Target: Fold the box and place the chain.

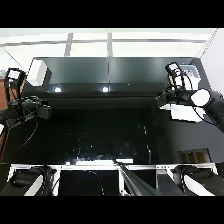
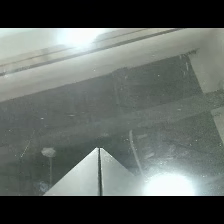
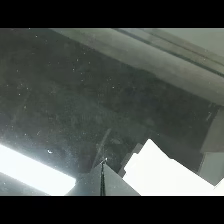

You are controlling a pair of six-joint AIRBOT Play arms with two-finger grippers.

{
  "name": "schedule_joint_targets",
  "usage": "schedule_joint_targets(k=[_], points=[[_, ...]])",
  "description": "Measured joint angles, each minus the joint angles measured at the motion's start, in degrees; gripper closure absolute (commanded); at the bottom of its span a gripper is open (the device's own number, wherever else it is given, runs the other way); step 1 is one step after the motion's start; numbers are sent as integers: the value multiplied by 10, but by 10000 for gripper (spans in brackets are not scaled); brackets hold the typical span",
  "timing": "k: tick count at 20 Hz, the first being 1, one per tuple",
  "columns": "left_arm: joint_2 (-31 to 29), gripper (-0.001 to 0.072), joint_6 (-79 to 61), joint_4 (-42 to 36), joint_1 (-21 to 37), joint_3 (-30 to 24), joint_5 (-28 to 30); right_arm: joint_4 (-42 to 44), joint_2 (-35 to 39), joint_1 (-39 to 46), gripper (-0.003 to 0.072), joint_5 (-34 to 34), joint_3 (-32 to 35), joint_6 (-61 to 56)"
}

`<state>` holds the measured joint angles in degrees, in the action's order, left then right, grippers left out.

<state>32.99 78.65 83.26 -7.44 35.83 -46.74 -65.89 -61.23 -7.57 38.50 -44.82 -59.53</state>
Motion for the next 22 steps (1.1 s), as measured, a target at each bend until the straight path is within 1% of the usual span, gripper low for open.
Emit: schedule_joint_targets(k=[12, 15, 16, 17, 18, 20, 22], points=[[0, 684, 0, 0, 0, 0, 0, 0, 0, 0, 671, 0, 0, 0], [0, 684, 0, 0, 0, 0, 0, 27, 0, 0, 669, -11, 0, 0], [0, 684, 0, 0, 0, 0, 0, 48, 0, 0, 531, -30, 0, 0], [0, 684, 0, 0, 0, 0, 0, 65, 0, 0, 70, -57, 0, 0], [0, 684, 0, 0, 0, 0, 0, 79, -2, 3, -28, -93, 0, 0], [0, 684, 0, 0, 0, 0, 0, 95, -11, 25, -27, -171, 0, 0], [0, 684, 0, 0, 0, 0, 0, 106, -31, 83, -27, -227, -1, -27]])
